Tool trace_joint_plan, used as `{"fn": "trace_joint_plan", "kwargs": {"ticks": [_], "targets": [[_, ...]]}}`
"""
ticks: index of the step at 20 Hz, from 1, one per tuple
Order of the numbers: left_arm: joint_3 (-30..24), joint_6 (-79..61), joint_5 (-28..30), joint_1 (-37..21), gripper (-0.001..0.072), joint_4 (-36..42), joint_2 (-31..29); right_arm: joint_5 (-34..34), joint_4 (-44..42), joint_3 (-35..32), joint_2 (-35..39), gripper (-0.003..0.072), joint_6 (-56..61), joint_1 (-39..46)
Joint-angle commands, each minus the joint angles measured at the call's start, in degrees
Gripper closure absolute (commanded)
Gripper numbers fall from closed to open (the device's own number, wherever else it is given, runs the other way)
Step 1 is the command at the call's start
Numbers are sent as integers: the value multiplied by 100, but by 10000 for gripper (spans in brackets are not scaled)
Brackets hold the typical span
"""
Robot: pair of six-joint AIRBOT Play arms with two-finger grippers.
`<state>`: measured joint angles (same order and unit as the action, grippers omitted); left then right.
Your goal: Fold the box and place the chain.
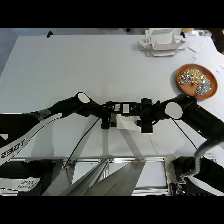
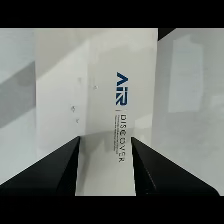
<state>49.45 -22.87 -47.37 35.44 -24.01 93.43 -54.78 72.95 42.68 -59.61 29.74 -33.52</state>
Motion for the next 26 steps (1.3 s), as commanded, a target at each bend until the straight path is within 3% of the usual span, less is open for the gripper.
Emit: {"fn": "trace_joint_plan", "kwargs": {"ticks": [1,4,5,7,10,15,20,24,25,26], "targets": [[-2,-4,2,2,666,-2,-4,-11,28,-2,85,366,-2,-4],[-2,-2,0,0,666,-2,-4,-7,11,-2,411,361,7,-4],[-2,-2,2,0,666,-2,-4,-13,0,-2,520,301,92,-2],[-2,-4,0,0,666,-2,-4,-109,-518,4,616,92,216,214],[-2,-4,0,0,666,-2,-4,-459,-1001,7,605,83,144,918],[-2,-4,0,2,666,-2,-4,-992,-1425,7,190,167,-435,1217],[-2,-4,2,0,666,-2,-4,-796,-1338,7,-129,285,-505,1095],[-2,-4,2,0,666,-2,-4,-673,-1115,4,-129,301,-632,828],[-2,-4,2,0,666,-2,-4,-627,-918,4,-129,346,-627,728],[-2,-4,2,0,666,-2,-4,-605,-675,4,-129,446,-625,662]]}}
